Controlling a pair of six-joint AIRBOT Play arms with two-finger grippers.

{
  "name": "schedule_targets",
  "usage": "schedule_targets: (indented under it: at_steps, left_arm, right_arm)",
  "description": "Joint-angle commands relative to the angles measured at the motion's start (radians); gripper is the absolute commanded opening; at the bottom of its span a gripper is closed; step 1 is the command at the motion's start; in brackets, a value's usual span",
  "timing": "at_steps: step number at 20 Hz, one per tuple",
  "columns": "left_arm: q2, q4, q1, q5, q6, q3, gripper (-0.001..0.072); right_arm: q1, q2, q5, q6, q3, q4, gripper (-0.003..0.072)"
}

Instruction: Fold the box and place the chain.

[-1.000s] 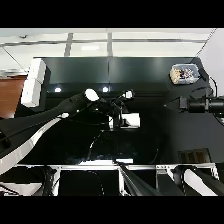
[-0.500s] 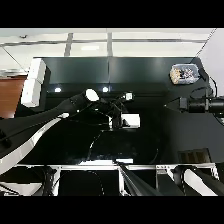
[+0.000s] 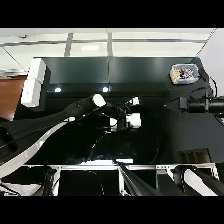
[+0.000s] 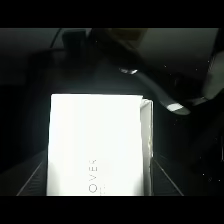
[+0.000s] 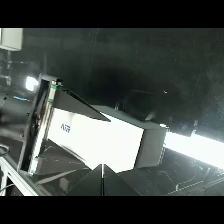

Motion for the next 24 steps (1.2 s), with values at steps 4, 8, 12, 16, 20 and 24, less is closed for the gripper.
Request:
schedule_targets:
  at_steps: [4, 8, 12, 16, 20, 24]
  left_arm:
    - [-0.013, 0.111, -0.032, 0.061, -0.085, 0.008, 0.0710]
    - [-0.014, 0.139, -0.038, 0.058, -0.111, 0.012, 0.0590]
    - [0.008, 0.207, -0.030, 0.042, -0.311, 0.072, 0.0281]
    - [0.131, 0.519, 0.030, 0.005, -0.735, 0.100, 0.0273]
    - [0.267, 0.856, 0.173, -0.274, -1.136, 0.090, 0.0273]
    - [0.434, 0.921, 0.383, -0.454, -1.292, -0.081, 0.0272]
  right_arm:
    - [0.000, 0.000, 0.000, 0.000, 0.001, 0.000, 0.0010]
    - [0.000, 0.000, 0.000, 0.000, 0.001, 0.000, 0.0011]
    - [0.000, 0.000, 0.000, 0.000, 0.001, 0.000, 0.0010]
    - [0.000, 0.000, 0.001, 0.000, 0.001, 0.000, 0.0011]
    - [0.000, 0.000, 0.000, 0.000, 0.001, -0.003, 0.0011]
    - [0.000, 0.000, 0.000, -0.004, 0.001, -0.003, 0.0011]
